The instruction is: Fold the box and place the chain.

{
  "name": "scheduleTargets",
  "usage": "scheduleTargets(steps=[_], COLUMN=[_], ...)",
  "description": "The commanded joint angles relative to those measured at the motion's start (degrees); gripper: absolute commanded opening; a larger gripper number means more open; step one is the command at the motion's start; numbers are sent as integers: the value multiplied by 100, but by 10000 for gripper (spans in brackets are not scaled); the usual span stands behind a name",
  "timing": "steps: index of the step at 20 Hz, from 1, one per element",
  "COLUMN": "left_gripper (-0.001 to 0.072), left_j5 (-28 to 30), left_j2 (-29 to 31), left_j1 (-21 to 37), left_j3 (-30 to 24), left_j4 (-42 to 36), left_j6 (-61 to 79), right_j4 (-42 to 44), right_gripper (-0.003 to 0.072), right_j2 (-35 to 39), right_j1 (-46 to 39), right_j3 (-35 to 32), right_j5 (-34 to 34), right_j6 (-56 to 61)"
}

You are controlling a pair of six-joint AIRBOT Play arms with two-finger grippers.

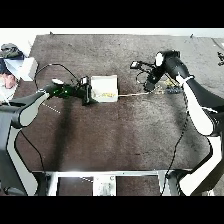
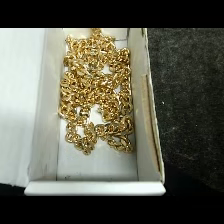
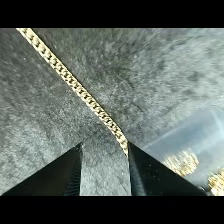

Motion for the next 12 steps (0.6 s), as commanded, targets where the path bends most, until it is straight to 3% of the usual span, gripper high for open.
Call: scheduleTargets(steps=[1,11,12], left_gripper=[275,275,275], left_j5=[0,0,0], left_j2=[-4,-2,-4], left_j1=[2,2,2], left_j3=[0,0,0], left_j4=[0,0,0], left_j6=[2,2,2], right_j4=[151,739,741], right_gripper=[343,329,284], right_j2=[-293,-516,-557], right_j1=[-59,-94,-98], right_j3=[2,2,2], right_j5=[-13,-527,-544], right_j6=[-352,-977,-1003])
